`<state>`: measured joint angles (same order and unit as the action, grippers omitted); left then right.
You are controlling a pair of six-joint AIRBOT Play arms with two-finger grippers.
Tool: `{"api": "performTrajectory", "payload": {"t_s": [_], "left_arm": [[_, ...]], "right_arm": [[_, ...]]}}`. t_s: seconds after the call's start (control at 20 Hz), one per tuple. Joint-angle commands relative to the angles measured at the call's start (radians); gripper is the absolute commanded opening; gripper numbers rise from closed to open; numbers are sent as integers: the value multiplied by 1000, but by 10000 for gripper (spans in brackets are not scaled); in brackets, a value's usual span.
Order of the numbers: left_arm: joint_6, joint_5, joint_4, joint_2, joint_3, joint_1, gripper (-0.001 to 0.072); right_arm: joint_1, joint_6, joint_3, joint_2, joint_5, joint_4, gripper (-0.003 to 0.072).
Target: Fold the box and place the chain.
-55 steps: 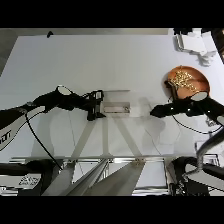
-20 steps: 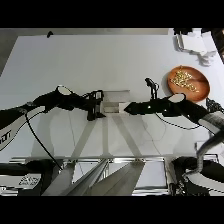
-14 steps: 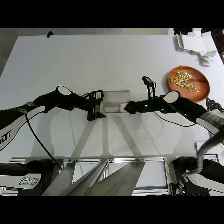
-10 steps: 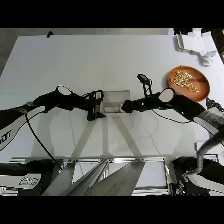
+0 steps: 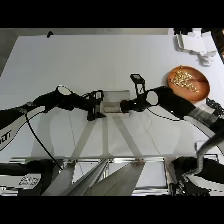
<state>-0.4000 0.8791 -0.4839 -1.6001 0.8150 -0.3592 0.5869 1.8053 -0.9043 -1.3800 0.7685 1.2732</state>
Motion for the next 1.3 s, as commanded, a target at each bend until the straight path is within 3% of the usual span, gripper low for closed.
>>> {"api": "performTrajectory", "payload": {"t_s": [0.0,0.15,0.6,0.65,0.8,0.9,0.95,1.0,1.05,1.1,1.2,1.25], "left_arm": [[0,0,0,0,0,0,117],[0,0,0,0,0,0,117],[0,0,0,0,0,0,117],[0,0,0,0,0,0,117],[0,0,0,0,0,0,117],[0,0,0,0,0,0,117],[0,0,0,0,0,0,117],[0,0,0,0,0,0,117],[0,0,0,0,0,0,117],[0,0,0,0,0,0,117],[0,0,0,0,0,0,117],[0,0,0,0,0,0,117]], "right_arm": [[40,179,-48,-43,25,167,517],[43,342,-50,-52,66,324,432],[47,372,-98,-95,77,372,416],[53,371,-107,-101,75,372,340],[83,372,-109,-117,32,367,297],[100,372,-109,-133,31,367,118],[105,372,-109,-137,31,365,59],[106,371,-109,-138,24,365,52],[106,371,-109,-138,24,365,61],[106,371,-109,-134,33,359,135],[100,367,-109,-107,61,343,562],[96,349,-109,-79,80,338,626]]}}
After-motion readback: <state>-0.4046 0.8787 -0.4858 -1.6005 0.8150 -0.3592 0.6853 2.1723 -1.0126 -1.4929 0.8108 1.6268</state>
